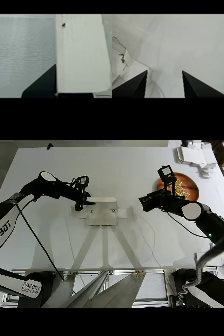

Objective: Fold the box and place the chain.

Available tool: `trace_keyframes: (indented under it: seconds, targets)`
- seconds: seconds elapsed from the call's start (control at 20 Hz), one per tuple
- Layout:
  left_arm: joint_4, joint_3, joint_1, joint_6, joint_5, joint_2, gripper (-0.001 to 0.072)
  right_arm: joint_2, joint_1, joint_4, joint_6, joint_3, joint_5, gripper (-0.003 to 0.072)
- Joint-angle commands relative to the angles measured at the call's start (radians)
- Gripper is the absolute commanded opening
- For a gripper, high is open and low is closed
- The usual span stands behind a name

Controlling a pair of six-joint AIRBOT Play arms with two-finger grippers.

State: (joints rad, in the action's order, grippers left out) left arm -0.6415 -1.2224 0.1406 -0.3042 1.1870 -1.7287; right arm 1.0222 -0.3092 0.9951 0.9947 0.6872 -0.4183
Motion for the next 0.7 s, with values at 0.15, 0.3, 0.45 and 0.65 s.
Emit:
trace_keyframes:
  seconds: [0.15, 0.3, 0.45, 0.65]
  targets:
    - [-0.002, 0.000, -0.001, -0.003, -0.004, -0.009, 0.0006, -0.001, -0.002, -0.001, -0.055, 0.000, -0.090, 0.0478]
    - [-0.002, 0.000, -0.001, -0.003, -0.004, -0.009, 0.0006, -0.001, -0.022, -0.007, -0.230, 0.000, -0.219, 0.0479]
    - [-0.002, 0.000, -0.001, -0.003, -0.004, -0.009, 0.0006, 0.000, -0.116, -0.007, -0.457, 0.000, -0.260, 0.0480]
    - [-0.002, 0.000, -0.001, -0.003, -0.004, -0.009, 0.0006, 0.043, -0.214, 0.012, -0.570, 0.000, -0.234, 0.0558]
